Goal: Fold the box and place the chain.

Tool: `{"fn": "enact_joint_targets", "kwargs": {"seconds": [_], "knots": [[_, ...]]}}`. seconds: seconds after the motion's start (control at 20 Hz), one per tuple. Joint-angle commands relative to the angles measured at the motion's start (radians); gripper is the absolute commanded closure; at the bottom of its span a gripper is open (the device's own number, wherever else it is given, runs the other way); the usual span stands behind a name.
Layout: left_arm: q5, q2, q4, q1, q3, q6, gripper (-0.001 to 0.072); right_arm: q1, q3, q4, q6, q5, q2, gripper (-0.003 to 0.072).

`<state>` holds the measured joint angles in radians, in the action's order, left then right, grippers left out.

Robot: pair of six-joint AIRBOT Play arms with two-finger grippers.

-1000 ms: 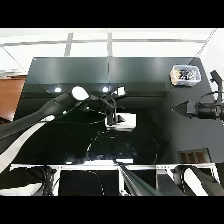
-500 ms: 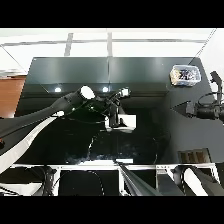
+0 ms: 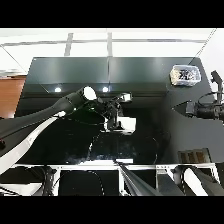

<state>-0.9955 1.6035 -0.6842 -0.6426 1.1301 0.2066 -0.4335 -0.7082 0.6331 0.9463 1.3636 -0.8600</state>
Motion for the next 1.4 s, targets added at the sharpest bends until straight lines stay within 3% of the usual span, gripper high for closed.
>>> {"fn": "enact_joint_targets", "kwargs": {"seconds": [0.0, 0.35, 0.4, 0.5, 0.65, 0.85, 1.05, 1.2, 1.35], "knots": [[0.008, 0.001, -0.061, -0.006, 0.004, -0.001, 0.0005, -0.001, 0.000, 0.000, 0.000, 0.000, 0.001, 0.0673], [0.249, 0.015, -0.185, -0.103, 0.004, 0.000, 0.0005, -0.001, 0.000, 0.000, 0.000, 0.000, 0.001, 0.0673], [0.245, 0.018, -0.214, -0.103, 0.004, 0.012, 0.0041, -0.001, 0.000, 0.000, 0.000, 0.000, 0.001, 0.0673], [0.209, 0.008, -0.272, -0.095, 0.019, 0.146, 0.0352, -0.001, 0.000, 0.000, 0.000, 0.000, 0.001, 0.0673], [0.207, -0.047, -0.453, -0.035, 0.048, 0.412, 0.0363, -0.001, 0.000, -0.001, 0.001, -0.012, 0.001, 0.0673], [0.194, -0.121, -0.690, 0.241, 0.058, 0.710, 0.0364, 0.000, 0.000, -0.017, 0.001, -0.034, 0.001, 0.0673], [0.189, -0.095, -0.727, 0.659, 0.127, 0.917, 0.0363, 0.090, 0.000, -0.023, 0.003, -0.176, 0.000, 0.0673], [0.177, 0.018, -0.723, 0.874, 0.299, 0.932, 0.0363, 0.214, 0.000, -0.023, 0.009, -0.364, -0.003, 0.0674], [0.126, 0.196, -0.713, 0.975, 0.531, 0.978, 0.0363, 0.319, 0.000, -0.023, 0.040, -0.542, -0.014, 0.0673]]}}
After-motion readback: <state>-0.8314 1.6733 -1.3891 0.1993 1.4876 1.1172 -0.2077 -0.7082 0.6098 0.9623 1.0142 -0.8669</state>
